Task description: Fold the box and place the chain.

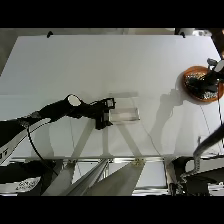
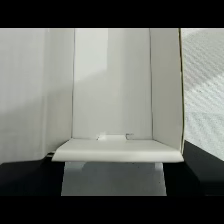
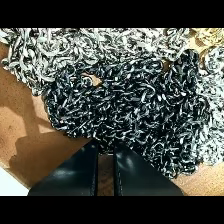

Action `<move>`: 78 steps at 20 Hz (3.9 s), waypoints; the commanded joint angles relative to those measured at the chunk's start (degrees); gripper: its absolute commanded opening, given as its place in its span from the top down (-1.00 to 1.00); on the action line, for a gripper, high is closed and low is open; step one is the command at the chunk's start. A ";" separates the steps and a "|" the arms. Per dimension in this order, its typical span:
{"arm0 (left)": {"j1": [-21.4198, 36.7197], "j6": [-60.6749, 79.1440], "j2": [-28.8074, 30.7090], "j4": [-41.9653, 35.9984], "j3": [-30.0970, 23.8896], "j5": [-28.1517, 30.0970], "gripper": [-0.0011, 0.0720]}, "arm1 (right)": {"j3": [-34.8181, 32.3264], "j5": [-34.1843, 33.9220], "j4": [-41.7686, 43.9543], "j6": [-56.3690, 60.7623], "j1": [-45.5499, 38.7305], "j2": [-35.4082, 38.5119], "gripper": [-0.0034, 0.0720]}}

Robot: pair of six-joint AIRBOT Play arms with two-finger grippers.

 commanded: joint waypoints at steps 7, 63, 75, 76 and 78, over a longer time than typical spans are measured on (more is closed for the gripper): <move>-0.02 0.00 0.04 0.04 -0.02 0.00 0.94 | 0.11 -0.83 -0.39 -3.58 -0.02 10.25 0.86; -0.02 0.00 0.04 0.04 -0.02 0.00 0.94 | -29.79 -20.04 36.02 -10.51 54.86 22.34 0.52; -0.02 0.00 0.04 0.04 -0.02 0.00 0.94 | -29.79 -14.95 32.65 -12.41 52.50 32.20 0.17; -0.02 0.00 0.04 0.04 -0.02 0.00 0.94 | -29.79 -12.22 30.38 -12.41 51.34 34.23 0.17; -0.02 0.00 0.04 0.04 -0.02 0.00 0.94 | -29.81 -7.10 25.11 -12.28 47.69 38.12 0.18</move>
